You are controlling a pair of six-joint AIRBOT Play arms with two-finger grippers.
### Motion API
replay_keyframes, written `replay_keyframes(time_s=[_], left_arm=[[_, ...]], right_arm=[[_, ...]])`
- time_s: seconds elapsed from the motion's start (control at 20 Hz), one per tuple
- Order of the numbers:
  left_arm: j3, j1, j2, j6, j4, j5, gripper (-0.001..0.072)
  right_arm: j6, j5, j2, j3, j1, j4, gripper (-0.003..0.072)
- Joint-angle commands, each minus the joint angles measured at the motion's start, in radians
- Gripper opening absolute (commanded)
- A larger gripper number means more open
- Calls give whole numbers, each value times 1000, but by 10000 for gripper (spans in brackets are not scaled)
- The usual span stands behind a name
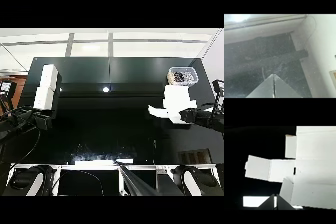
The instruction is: Fold the box and place the chain.
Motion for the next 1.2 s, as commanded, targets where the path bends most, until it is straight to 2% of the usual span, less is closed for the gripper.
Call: replay_keyframes(time_s=[0.0, 1.0, 1.15], left_arm=[[0, 0, 1, 0, 0, 0, 31], [0, 0, 1, 0, 0, 0, 31], [-1, 0, 1, -1, -18, 52, 31]], right_arm=[[0, 0, 1, 0, 1, 0, 38], [0, -2, 1, 0, 1, 5, 38], [0, 2, 1, -1, 1, 48, 39]])
